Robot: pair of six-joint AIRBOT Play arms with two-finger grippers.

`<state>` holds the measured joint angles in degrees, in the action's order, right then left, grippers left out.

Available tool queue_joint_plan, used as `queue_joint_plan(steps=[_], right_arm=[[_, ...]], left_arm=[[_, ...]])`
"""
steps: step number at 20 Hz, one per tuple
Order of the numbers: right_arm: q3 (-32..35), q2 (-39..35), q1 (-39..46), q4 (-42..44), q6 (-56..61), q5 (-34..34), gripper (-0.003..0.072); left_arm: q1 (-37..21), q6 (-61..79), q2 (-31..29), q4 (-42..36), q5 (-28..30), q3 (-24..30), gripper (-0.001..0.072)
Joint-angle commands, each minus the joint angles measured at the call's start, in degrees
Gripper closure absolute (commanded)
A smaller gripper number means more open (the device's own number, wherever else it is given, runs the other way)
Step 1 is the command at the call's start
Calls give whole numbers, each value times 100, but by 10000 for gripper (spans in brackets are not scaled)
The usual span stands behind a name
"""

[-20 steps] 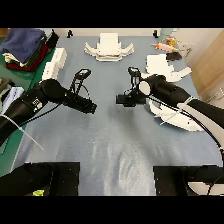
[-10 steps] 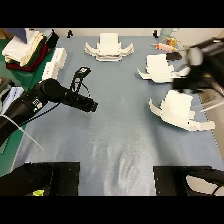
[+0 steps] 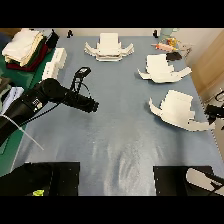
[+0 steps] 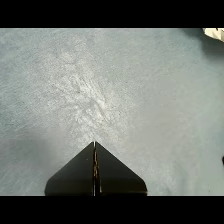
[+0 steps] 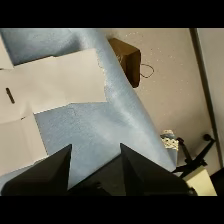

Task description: Fold the box.

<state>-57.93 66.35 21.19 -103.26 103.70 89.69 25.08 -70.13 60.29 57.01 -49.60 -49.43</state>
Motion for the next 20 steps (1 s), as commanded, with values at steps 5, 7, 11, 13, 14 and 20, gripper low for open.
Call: queue_joint_plan(steps=[5,7,11,13,14,20], right_arm=[[205,365,1698,1235,-1174,-651,242],[205,586,1965,1593,-1519,-857,243],[199,1088,2072,2583,-2468,-1172,242],[107,1338,2070,2837,-2769,-1200,242],[26,1438,2070,2885,-2822,-1196,242],[-378,1550,2074,2914,-3106,-1165,320]], left_arm=[[-7,-57,-4,-55,-151,2,690],[-11,-267,-4,-50,-127,2,690],[-17,-343,-4,-50,-35,2,691],[-17,-341,-4,-48,17,2,691],[-17,-341,-4,-50,13,2,692],[-17,-446,-4,-50,13,2,691]])
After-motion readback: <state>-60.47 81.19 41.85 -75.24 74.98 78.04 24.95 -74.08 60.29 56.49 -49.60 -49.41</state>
